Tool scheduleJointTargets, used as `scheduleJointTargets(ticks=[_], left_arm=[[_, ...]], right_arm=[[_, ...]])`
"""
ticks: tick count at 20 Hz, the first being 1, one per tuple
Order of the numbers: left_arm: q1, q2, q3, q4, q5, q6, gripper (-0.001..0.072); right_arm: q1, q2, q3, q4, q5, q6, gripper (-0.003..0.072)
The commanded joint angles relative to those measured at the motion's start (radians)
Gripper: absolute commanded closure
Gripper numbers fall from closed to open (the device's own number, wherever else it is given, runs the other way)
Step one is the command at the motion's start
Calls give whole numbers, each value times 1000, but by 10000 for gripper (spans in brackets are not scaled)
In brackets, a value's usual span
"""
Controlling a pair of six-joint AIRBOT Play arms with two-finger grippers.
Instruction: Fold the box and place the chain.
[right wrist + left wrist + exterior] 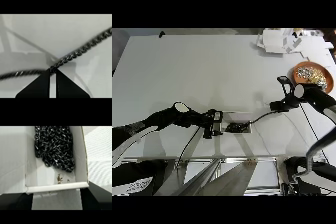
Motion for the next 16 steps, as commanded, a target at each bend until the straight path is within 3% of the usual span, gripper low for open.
scheduleJointTargets(ticks=[1, 5, 8, 12, 16], left_arm=[[0, 1, 0, 0, 0, 0, 560], [0, 1, 0, 0, 0, 0, 560], [0, 1, 0, 0, 0, 0, 560], [0, 1, 0, 0, 0, 0, 560], [0, 1, 0, 0, 0, 0, 560]], right_arm=[[-1, 114, 2, -9, 52, -12, 664], [-1, 320, 2, 58, 204, -41, 664], [-1, 478, 2, 276, 299, -114, 664], [-1, 636, 2, 544, 311, -146, 664], [1, 701, 2, 729, 281, -235, 664]])
